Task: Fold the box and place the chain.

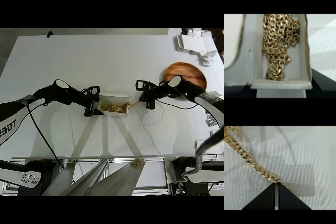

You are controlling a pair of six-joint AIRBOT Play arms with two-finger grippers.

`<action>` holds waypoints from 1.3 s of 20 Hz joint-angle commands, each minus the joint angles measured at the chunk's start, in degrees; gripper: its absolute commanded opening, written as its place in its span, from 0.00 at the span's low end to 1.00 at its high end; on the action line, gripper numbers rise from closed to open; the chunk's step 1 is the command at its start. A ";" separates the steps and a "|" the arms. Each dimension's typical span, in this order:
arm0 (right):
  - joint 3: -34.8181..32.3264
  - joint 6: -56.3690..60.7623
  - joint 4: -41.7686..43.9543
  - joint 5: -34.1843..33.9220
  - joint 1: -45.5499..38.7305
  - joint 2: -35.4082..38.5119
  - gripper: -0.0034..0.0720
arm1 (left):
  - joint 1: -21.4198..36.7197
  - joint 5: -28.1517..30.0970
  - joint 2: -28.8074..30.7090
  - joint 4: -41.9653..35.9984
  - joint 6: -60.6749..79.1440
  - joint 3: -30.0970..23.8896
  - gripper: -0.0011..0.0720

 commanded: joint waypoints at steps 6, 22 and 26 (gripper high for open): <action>0.07 13.05 0.44 11.15 0.72 12.68 0.06 | 0.02 0.02 0.02 0.02 0.00 -0.02 0.45; 3.58 25.22 20.72 6.45 19.78 17.90 0.06 | 0.02 0.02 0.02 0.00 0.00 -0.02 0.45; 6.27 25.05 21.53 0.44 19.78 17.90 0.06 | 0.02 0.02 0.02 0.00 0.00 -0.02 0.45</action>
